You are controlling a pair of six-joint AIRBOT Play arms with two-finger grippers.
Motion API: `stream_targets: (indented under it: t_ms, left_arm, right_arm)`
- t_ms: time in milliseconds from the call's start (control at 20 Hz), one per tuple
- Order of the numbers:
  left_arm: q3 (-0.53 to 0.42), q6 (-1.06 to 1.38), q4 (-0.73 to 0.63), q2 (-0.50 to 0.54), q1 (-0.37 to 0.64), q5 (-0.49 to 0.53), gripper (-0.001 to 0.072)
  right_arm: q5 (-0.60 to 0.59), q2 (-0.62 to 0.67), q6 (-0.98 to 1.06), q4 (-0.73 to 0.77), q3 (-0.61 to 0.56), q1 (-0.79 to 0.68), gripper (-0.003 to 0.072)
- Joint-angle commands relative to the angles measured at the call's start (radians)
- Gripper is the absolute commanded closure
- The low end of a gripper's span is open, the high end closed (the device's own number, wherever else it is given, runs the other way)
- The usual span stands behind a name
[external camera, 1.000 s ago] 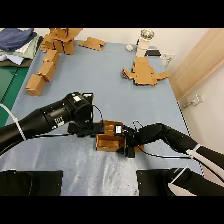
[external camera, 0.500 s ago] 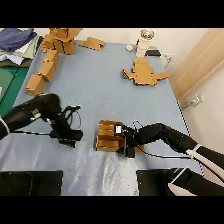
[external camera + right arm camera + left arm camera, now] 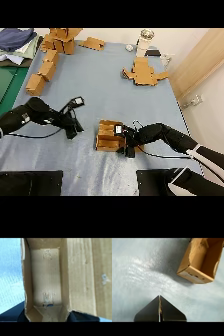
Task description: Fold the box.
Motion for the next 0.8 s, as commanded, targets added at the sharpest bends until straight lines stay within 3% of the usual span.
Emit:
stream_targets:
  t_ms: [0,50,200,450,750]
  left_arm:
    - [-0.011,0.251,0.015,-0.006,-0.095,0.149,0.0207]
    - [-0.027,0.257,-0.007,-0.008,-0.09,0.152,0.0025]
    - [-0.084,0.349,-0.063,-0.007,-0.089,0.124,0.0025]
    - [-0.154,0.593,-0.344,-0.007,-0.096,0.042,-0.0004]
    - [-0.154,0.592,-0.361,-0.008,-0.142,0.08,-0.0004]
  right_arm:
    - [-0.006,-0.001,0.0,-0.003,-0.001,-0.001,0.0189]
    - [-0.005,-0.001,0.0,-0.003,-0.001,-0.001,0.0189]
    - [-0.005,-0.001,0.0,-0.003,-0.001,-0.001,0.0189]
    - [-0.005,-0.001,0.0,-0.003,-0.001,-0.001,0.0189]
    - [-0.005,-0.001,0.0,-0.003,-0.001,-0.001,0.0189]
